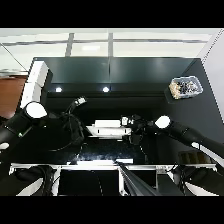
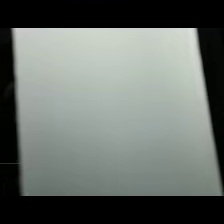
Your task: Fold the box and place the chain.
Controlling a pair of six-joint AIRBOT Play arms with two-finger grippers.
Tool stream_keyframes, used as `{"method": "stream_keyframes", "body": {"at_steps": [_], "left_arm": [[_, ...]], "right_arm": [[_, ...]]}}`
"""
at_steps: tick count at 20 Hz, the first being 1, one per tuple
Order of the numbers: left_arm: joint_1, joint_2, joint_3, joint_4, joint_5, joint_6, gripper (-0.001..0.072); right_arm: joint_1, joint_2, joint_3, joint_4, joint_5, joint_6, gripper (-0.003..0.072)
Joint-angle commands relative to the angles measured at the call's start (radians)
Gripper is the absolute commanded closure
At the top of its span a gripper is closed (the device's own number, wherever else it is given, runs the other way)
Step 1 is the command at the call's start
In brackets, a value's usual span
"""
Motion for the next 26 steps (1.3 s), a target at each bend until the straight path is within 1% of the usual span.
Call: {"method": "stream_keyframes", "body": {"at_steps": [1, 3, 5, 6, 7, 8, 10, 12, 13, 15, 17, 18, 19, 20, 21, 22, 25, 26], "left_arm": [[-0.098, 0.021, -0.031, -0.173, 0.267, 0.008, 0.0682], [-0.139, 0.012, -0.032, -0.150, 0.527, 0.008, 0.0681], [-0.169, -0.016, -0.032, -0.179, 0.756, 0.008, 0.0681], [-0.184, -0.039, -0.032, -0.184, 0.824, 0.008, 0.0681], [-0.199, -0.072, -0.032, -0.183, 0.858, 0.008, 0.0680], [-0.203, -0.109, -0.032, -0.184, 0.836, 0.008, 0.0679], [-0.212, -0.170, -0.032, -0.184, 0.753, 0.008, 0.0680], [-0.212, -0.207, -0.032, -0.183, 0.692, 0.008, 0.0680], [-0.212, -0.214, -0.032, -0.183, 0.685, 0.008, 0.0680], [-0.206, -0.204, -0.024, -0.177, 0.690, 0.008, 0.0680], [-0.184, -0.173, 0.006, -0.139, 0.682, 0.005, 0.0678], [-0.161, -0.149, 0.025, -0.138, 0.654, -0.001, 0.0669], [-0.128, -0.117, 0.043, -0.138, 0.603, -0.005, 0.0596], [-0.089, -0.082, 0.051, -0.134, 0.544, -0.005, 0.0463], [-0.051, -0.051, 0.051, -0.114, 0.489, -0.005, 0.0243], [-0.012, -0.025, 0.051, -0.054, 0.419, -0.008, 0.0000], [0.092, 0.000, 0.051, 0.225, 0.177, -0.011, 0.0003], [0.114, -0.002, 0.045, 0.289, 0.134, -0.010, 0.0003]], "right_arm": [[0.001, 0.000, 0.001, 0.000, 0.000, 0.000, 0.0164], [0.001, 0.000, 0.001, 0.000, 0.000, 0.000, 0.0164], [0.002, 0.000, 0.001, -0.001, 0.000, 0.000, 0.0164], [0.002, 0.000, 0.001, -0.001, 0.000, 0.000, 0.0164], [0.002, 0.000, 0.001, -0.001, 0.000, 0.000, 0.0164], [0.002, 0.000, 0.001, -0.001, 0.000, 0.000, 0.0164], [0.002, 0.000, 0.001, -0.001, 0.000, 0.000, 0.0164], [0.002, 0.000, 0.001, -0.001, 0.000, 0.000, 0.0165], [0.002, 0.000, 0.001, -0.001, 0.000, 0.000, 0.0164], [0.002, 0.000, 0.001, -0.001, 0.000, 0.000, 0.0164], [0.002, 0.000, 0.001, -0.001, 0.000, 0.000, 0.0165], [0.002, 0.000, 0.001, -0.001, 0.000, 0.000, 0.0164], [0.002, 0.000, 0.001, -0.001, 0.000, 0.000, 0.0164], [0.002, 0.000, 0.001, -0.001, 0.000, 0.000, 0.0164], [0.002, 0.000, 0.001, -0.001, 0.000, 0.000, 0.0164], [0.002, 0.000, 0.001, -0.001, 0.000, 0.000, 0.0164], [0.002, 0.000, 0.001, -0.001, 0.000, 0.000, 0.0164], [0.002, 0.000, 0.001, -0.001, 0.000, 0.000, 0.0164]]}}
